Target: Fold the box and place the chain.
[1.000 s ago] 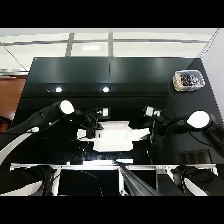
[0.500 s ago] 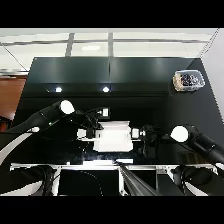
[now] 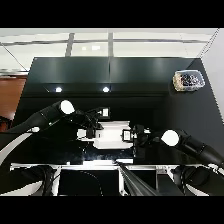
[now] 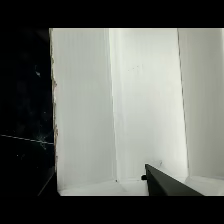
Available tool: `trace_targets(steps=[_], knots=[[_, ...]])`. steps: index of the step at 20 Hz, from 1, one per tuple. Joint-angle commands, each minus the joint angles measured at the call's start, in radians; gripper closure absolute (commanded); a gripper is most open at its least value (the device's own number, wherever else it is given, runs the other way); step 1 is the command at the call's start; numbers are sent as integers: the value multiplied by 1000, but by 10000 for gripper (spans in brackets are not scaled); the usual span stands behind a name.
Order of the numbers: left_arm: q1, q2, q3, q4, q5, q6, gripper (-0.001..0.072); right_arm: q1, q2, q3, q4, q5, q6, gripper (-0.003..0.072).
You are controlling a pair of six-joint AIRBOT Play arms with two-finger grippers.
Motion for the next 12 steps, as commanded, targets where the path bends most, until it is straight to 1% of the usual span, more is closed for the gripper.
trace_targets(steps=[1, 2, 4, 7, 12], knots=[[0, 0, -1, 0, -2, 0, 684, -13, -6, 40, -24, -14, 33, 90], [-1, 0, -1, 0, -2, 0, 685, -33, -6, 55, -56, -8, 66, 83], [-1, 0, -1, 0, -3, 0, 685, -75, -6, 81, -59, 8, 119, -33], [0, 0, -1, 0, -3, 0, 684, -98, -6, 117, -67, 20, 112, -33], [-1, 0, -1, 0, -3, 0, 685, -152, -6, 122, -102, 31, 108, -32]])
